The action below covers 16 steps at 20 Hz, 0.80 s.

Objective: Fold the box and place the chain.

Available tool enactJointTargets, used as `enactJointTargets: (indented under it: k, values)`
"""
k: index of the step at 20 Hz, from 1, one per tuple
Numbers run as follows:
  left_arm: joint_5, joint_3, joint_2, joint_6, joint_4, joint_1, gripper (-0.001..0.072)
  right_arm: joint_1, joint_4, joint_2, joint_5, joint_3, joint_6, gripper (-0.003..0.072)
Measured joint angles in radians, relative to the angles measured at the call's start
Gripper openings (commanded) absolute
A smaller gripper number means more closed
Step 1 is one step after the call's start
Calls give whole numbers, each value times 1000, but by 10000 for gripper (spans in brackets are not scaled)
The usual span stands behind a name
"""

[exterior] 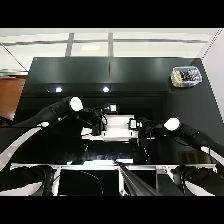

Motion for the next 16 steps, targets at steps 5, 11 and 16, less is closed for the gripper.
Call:
enactJointTargets:
  k: [5, 11, 16]
  values:
    - [-13, 0, 65, -86, 39, 25, 581, 0, -1, 0, 0, 0, 1, 456]
    - [-193, 0, 232, -411, 192, 142, 25, 0, -1, 0, 0, 0, 2, 456]
    - [-395, -61, 292, -599, -5, 208, 25, 0, -1, 0, 0, 0, 2, 456]
